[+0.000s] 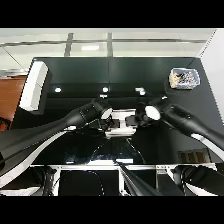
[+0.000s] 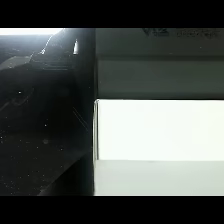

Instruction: Fold the box and place the chain.

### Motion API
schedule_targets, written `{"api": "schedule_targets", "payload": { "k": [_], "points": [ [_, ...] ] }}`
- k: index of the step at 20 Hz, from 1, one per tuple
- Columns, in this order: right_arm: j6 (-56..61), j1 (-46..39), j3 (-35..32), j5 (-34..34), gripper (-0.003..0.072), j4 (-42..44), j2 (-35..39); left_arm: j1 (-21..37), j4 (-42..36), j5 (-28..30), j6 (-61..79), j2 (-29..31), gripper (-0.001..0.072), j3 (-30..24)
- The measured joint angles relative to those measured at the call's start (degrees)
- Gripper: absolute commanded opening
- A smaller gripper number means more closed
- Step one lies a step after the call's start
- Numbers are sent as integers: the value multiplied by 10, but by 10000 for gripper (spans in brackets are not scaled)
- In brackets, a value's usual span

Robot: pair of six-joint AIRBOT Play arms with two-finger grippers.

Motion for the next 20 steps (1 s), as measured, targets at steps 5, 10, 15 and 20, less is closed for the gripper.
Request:
{"api": "schedule_targets", "payload": {
  "k": [5, 10, 15, 20],
  "points": [
    [-28, -45, 0, 41, 308, -122, 122, 0, 0, 0, 0, 0, 26, 0],
    [-38, -147, -49, -78, 584, -299, 156, 0, -1, 1, 0, 0, 26, 0],
    [6, -290, -92, -299, 718, -289, 97, 0, -1, 1, 0, 0, 26, 0],
    [21, -382, 48, -291, 717, -256, -53, 0, -1, 2, -1, 0, 26, 0]
  ]
}}
